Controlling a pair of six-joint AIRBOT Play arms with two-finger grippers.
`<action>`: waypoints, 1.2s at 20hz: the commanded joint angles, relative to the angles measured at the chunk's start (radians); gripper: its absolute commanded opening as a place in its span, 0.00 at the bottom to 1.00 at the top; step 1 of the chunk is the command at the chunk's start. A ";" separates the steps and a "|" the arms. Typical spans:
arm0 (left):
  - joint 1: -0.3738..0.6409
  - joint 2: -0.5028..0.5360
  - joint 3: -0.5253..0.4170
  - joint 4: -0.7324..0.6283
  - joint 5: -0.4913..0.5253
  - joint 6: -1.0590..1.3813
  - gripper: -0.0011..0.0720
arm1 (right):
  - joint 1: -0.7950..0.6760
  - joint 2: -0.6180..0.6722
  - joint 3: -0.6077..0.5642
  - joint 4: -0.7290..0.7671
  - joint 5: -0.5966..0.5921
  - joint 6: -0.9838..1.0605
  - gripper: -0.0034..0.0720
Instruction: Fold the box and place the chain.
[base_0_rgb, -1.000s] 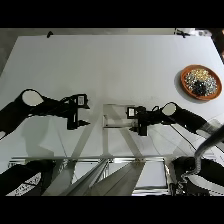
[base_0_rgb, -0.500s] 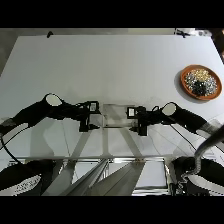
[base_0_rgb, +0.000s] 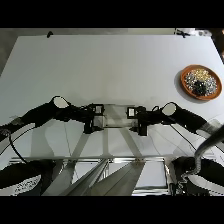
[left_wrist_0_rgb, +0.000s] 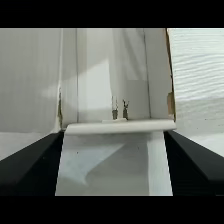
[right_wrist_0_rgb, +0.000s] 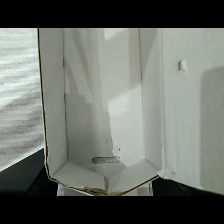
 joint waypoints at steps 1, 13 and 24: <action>-0.008 -0.003 -0.001 -0.015 0.003 -0.001 0.98 | 0.000 0.000 0.000 0.000 0.000 0.000 0.44; -0.068 -0.065 -0.001 -0.095 0.084 0.000 0.83 | 0.000 0.000 0.000 0.000 0.000 0.000 0.44; -0.068 -0.064 -0.001 -0.092 0.076 0.000 0.47 | 0.000 0.000 0.000 0.000 0.000 0.000 0.44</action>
